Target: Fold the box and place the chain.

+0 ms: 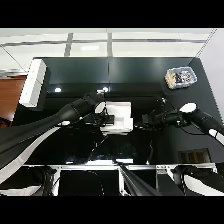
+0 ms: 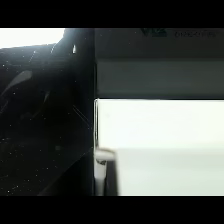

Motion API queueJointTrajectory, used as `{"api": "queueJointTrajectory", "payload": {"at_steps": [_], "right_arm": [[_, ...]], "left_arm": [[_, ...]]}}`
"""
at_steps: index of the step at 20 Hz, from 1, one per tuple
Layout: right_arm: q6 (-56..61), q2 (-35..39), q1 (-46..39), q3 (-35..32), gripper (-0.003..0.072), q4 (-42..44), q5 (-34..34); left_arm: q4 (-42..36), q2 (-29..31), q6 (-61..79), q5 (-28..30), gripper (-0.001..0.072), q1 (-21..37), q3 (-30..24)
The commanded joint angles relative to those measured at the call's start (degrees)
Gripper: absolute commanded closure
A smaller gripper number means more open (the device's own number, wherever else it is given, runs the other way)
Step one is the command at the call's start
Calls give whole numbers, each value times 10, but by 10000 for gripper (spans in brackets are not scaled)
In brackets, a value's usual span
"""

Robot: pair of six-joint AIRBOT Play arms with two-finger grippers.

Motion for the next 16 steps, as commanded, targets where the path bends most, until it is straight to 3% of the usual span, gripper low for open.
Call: {"api": "queueJointTrajectory", "payload": {"at_steps": [1,7,9,16], "right_arm": [[-7,-3,4,30,186,8,42],[15,-3,35,37,215,19,7],[30,-3,57,54,344,5,-3],[256,-3,156,143,350,-212,-34]], "left_arm": [[0,0,0,0,681,1,0],[0,0,0,0,681,1,0],[0,0,0,1,681,1,0],[0,0,0,1,681,1,0]]}}
